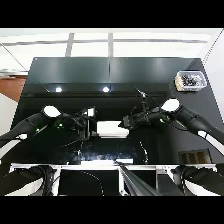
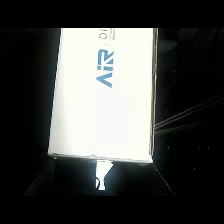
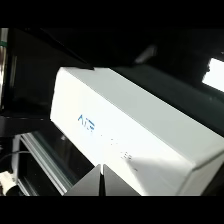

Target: Fold the box and place the chain.

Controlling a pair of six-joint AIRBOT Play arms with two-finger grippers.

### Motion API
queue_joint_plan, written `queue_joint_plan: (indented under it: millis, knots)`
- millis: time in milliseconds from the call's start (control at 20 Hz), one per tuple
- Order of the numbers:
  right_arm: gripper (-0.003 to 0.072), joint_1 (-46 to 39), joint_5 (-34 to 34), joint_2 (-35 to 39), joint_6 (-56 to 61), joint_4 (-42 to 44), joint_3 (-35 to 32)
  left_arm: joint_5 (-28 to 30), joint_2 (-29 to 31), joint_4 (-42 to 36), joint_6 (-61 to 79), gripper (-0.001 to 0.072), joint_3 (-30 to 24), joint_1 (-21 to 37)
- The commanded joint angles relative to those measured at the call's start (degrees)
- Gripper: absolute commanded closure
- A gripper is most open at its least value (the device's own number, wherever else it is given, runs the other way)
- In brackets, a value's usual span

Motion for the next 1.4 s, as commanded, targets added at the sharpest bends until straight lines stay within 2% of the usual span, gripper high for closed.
queue_joint_plan:
  millis: [0,250,500,800,850,950,1050,1250,1350]
  knots:
    - [0.0657,-0.5,0.7,0.2,2.3,-3.6,-1.1,0.1,0.0,0.0,0.1,0.0415,0.0,0.0]
    - [0.0656,-0.4,-2.8,0.2,3.8,-5.3,-3.9,0.1,0.0,0.0,0.1,0.0415,0.0,0.0]
    - [0.0657,-0.5,-2.9,0.3,3.5,-4.7,-3.9,0.1,0.0,0.0,0.1,0.0415,0.0,0.0]
    - [0.0656,-1.4,-0.7,5.0,-1.1,3.8,-3.8,0.1,0.1,0.0,0.1,0.0412,0.0,0.0]
    - [0.0656,-2.2,-0.4,6.5,-1.1,4.1,-3.8,0.2,0.3,0.0,0.1,0.0383,0.0,0.0]
    - [0.0657,-4.6,-0.2,9.4,-1.1,4.2,-3.8,0.2,1.4,0.2,0.1,0.0232,0.1,0.0]
    - [0.0657,-7.3,-0.1,11.6,-1.1,4.2,-3.8,0.2,3.3,1.2,-0.1,-0.0011,0.1,0.1]
    - [0.0656,-10.4,-0.2,12.9,-1.6,4.1,-3.8,0.2,9.4,10.2,-4.8,-0.001,0.1,0.1]
    - [0.0657,-10.6,-0.7,12.9,-1.9,4.2,-3.8,0.0,12.3,11.7,-8.1,-0.001,0.1,0.0]
